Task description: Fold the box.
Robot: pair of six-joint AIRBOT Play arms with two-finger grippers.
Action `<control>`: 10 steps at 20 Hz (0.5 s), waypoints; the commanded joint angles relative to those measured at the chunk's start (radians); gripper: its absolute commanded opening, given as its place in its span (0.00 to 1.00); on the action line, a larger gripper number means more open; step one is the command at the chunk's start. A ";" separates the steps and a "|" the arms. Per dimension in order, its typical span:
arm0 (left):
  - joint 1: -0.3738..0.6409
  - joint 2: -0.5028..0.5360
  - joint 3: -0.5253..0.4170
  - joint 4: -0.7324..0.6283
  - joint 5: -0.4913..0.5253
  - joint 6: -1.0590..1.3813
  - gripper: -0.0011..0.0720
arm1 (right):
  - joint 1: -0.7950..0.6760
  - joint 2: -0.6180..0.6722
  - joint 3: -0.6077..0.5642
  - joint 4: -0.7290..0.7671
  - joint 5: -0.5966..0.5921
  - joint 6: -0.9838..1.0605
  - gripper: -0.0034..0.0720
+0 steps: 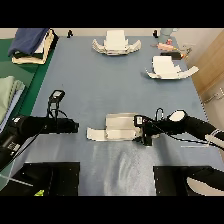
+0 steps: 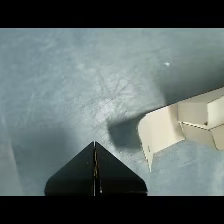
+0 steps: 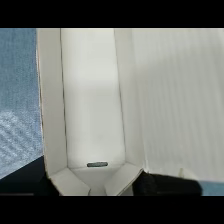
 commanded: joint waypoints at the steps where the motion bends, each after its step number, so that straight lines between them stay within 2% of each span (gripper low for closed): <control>1: 0.042 -0.134 -0.034 -0.187 -0.019 0.039 0.04 | 0.000 0.001 0.000 0.000 0.000 0.000 0.72; 4: 0.042 -0.273 -0.049 -0.398 -0.005 0.214 0.04 | 0.000 0.001 0.000 0.000 0.000 0.000 0.72; 6: 0.030 -0.327 -0.049 -0.485 0.015 0.279 0.04 | 0.000 0.001 0.000 0.000 0.000 0.000 0.72; 10: -0.077 -0.349 -0.048 -0.572 0.087 0.296 0.04 | 0.000 0.001 0.000 0.000 0.000 0.000 0.72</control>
